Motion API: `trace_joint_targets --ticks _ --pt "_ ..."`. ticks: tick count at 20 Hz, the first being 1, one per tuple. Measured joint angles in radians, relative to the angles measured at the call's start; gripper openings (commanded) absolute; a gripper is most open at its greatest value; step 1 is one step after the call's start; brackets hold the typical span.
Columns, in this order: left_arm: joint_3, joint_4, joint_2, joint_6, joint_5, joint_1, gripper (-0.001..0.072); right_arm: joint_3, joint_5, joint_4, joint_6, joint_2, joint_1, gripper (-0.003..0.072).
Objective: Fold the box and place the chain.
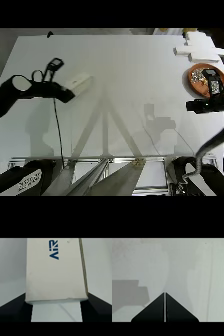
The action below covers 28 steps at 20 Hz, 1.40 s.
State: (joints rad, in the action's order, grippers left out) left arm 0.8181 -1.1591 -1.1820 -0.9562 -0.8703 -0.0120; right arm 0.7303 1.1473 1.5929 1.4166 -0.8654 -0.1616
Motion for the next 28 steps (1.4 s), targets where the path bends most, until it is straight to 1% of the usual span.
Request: trace_joint_targets --ticks 2,3,4,6,7,8,13,16,19,24,28 --pt "0.000 -0.111 0.009 -0.141 -0.051 0.098 0.0225 0.000 0.000 0.000 0.000 0.000 0.000 0.0017" --pt "0.000 -0.145 0.012 -0.187 -0.066 0.138 0.0240 0.000 0.000 0.000 0.000 0.000 0.000 0.0017" --pt "-0.003 -0.174 0.013 -0.224 -0.090 0.177 0.0354 0.000 0.000 0.000 0.000 0.000 0.000 0.0017" --pt "-0.014 -0.214 0.015 -0.272 -0.129 0.230 0.0630 0.000 0.000 0.000 0.000 0.000 0.000 0.0017" --pt "-0.021 -0.229 0.016 -0.286 -0.154 0.246 0.0692 0.000 0.000 0.000 0.000 0.000 0.000 0.0017" --pt "-0.028 -0.239 0.016 -0.302 -0.187 0.259 0.0697 0.000 0.000 0.000 0.000 0.000 0.000 0.0017" --pt "-0.043 -0.258 0.021 -0.340 -0.286 0.284 0.0695 0.000 0.000 0.000 0.000 0.000 0.000 0.0017" --pt "-0.046 -0.266 0.050 -0.352 -0.336 0.288 0.0693 0.000 0.000 0.000 0.000 0.000 0.000 0.0017" --pt "-0.047 -0.265 0.115 -0.377 -0.376 0.290 0.0693 0.000 0.000 0.000 0.000 0.000 0.000 0.0017" --pt "-0.047 -0.264 0.255 -0.399 -0.436 0.290 0.0693 0.000 0.000 0.000 0.000 0.000 0.000 0.0017" --pt "-0.047 -0.262 0.344 -0.406 -0.459 0.290 0.0693 0.000 0.000 0.000 0.000 0.000 0.000 0.0017"
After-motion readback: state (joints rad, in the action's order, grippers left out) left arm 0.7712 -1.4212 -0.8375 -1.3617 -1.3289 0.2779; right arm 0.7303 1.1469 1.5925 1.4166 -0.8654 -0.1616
